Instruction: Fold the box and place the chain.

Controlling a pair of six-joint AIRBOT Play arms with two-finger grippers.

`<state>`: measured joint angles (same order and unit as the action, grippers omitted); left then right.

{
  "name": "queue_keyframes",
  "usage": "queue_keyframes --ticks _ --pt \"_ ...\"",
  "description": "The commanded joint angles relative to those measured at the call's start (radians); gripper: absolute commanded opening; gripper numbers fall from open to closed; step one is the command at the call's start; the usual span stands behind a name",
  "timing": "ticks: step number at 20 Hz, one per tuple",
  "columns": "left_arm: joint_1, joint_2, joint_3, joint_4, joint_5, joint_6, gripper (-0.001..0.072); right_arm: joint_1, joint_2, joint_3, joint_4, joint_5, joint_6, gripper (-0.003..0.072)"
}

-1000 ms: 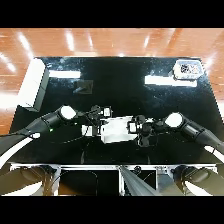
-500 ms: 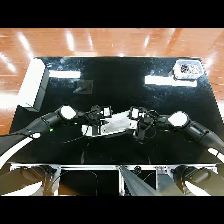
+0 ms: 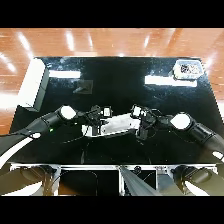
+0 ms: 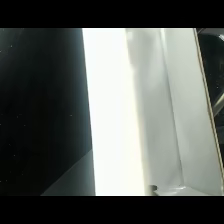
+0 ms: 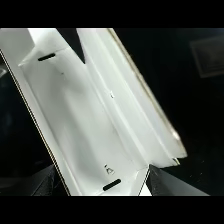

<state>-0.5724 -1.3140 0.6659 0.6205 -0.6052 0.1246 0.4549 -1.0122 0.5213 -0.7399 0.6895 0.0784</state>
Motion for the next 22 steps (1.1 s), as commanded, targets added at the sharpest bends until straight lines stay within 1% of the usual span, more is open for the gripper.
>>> queue_keyframes --ticks 1,6,10,14,17,19,22 --pt "0.000 0.000 -0.001 -0.001 0.001 -0.001 0.0018 0.000 0.004 0.000 -0.024 0.016 0.062 0.0703" --pt "0.000 0.000 -0.001 -0.001 0.000 -0.001 0.0018 0.000 0.004 0.000 -0.025 -0.043 0.061 0.0703" --pt "0.000 0.000 -0.001 -0.001 0.000 -0.001 0.0018 0.000 0.004 0.000 -0.048 -0.017 0.026 0.0704" --pt "0.000 0.000 -0.001 -0.001 0.001 -0.001 0.0018 0.000 0.004 0.000 -0.039 0.032 -0.137 0.0704" --pt "0.000 0.000 -0.001 -0.001 0.000 -0.001 0.0018 0.000 0.004 0.000 -0.037 0.003 -0.231 0.0704" --pt "0.000 0.000 -0.001 -0.001 0.000 -0.001 0.0018 0.000 0.002 0.000 -0.002 0.006 -0.323 0.0704" --pt "0.000 0.000 -0.001 -0.001 0.000 -0.001 0.0018 0.000 -0.038 0.000 0.103 0.008 -0.434 0.0704"
